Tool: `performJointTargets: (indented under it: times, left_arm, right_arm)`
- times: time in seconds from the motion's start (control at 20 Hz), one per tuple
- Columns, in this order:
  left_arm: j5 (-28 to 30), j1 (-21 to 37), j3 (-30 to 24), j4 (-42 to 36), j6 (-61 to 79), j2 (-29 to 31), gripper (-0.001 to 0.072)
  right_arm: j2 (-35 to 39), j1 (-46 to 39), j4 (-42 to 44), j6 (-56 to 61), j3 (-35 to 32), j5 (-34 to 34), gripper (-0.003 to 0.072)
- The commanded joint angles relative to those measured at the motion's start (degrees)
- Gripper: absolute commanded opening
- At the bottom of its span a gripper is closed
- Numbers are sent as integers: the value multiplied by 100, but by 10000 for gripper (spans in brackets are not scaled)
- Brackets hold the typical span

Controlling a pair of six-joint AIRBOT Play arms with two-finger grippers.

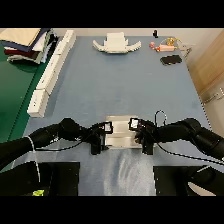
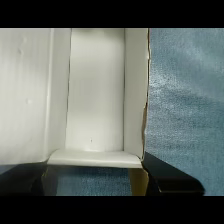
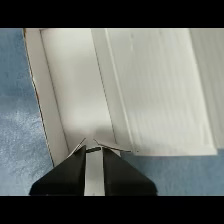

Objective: Fold the box.

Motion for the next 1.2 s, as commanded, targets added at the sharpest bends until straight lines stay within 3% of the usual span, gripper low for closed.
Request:
performJointTargets:
  times: [0.0,0.55,0.6,0.65,0.75,0.85,0.9,1.15]
  left_arm:
    - [0,0,7,0,-2,-4,445]
    - [0,2,7,0,-2,-4,445]
    - [0,2,7,0,-2,-4,445]
    - [2,2,7,0,-2,-4,444]
    - [0,0,7,0,-2,-4,445]
    - [0,2,7,0,-2,-4,445]
    - [0,0,7,0,-2,-4,444]
    - [0,2,7,0,-2,-4,445]
  right_arm:
    - [-4,7,186,-114,-2,144,157]
    - [-4,7,278,-114,-2,160,174]
    - [-4,7,278,-114,-2,166,298]
    - [-4,7,278,-114,-2,175,369]
    - [-9,7,280,-114,-2,181,388]
    - [-109,7,326,-114,-2,278,620]
    - [-195,7,380,-114,-2,310,702]
    - [-348,7,352,-114,0,310,707]
